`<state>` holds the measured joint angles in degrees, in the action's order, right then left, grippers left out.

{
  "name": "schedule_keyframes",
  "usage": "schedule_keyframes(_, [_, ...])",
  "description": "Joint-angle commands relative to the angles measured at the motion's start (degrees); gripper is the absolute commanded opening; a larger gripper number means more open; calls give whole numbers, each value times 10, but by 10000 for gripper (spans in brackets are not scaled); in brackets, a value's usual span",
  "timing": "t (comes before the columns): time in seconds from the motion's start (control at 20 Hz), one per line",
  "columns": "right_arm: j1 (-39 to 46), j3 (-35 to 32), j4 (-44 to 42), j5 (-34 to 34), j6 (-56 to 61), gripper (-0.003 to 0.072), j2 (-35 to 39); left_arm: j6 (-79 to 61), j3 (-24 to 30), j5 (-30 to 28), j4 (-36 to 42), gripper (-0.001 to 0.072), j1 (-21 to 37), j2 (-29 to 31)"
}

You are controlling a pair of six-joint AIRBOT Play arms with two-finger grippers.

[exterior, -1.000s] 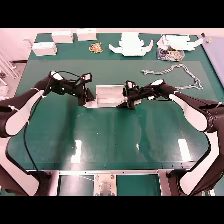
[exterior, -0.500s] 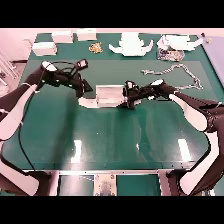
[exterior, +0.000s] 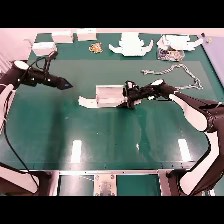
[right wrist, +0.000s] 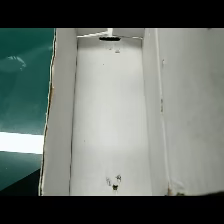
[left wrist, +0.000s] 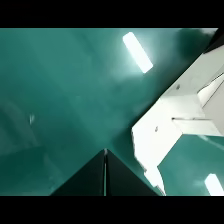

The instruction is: Fold the box and place the chain.

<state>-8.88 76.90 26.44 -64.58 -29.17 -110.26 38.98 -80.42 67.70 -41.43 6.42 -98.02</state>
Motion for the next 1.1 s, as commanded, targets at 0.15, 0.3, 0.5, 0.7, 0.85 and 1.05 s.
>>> schedule_keyframes(0.15, [0, 0, 0, 0, 0, 583, 0, 105, 84, -16, -26, 16, 3, -3])
schedule_keyframes(0.3, [0, 0, 0, 0, 0, 583, 0, 106, 99, -34, -12, 16, 0, -3])
schedule_keyframes(0.5, [0, 0, 0, 0, 0, 583, 0, 105, 99, -53, -16, 16, -49, -3])
schedule_keyframes(0.7, [0, 0, 0, 0, 0, 583, 0, 106, 99, -97, -16, 17, -94, -3])
schedule_keyframes(0.85, [0, 0, 0, 0, 0, 583, 0, 106, 99, -97, -14, 17, -114, -3])
schedule_keyframes(1.05, [0, 0, 0, 0, 0, 584, 0, 104, 99, -96, -3, 18, -126, -3])
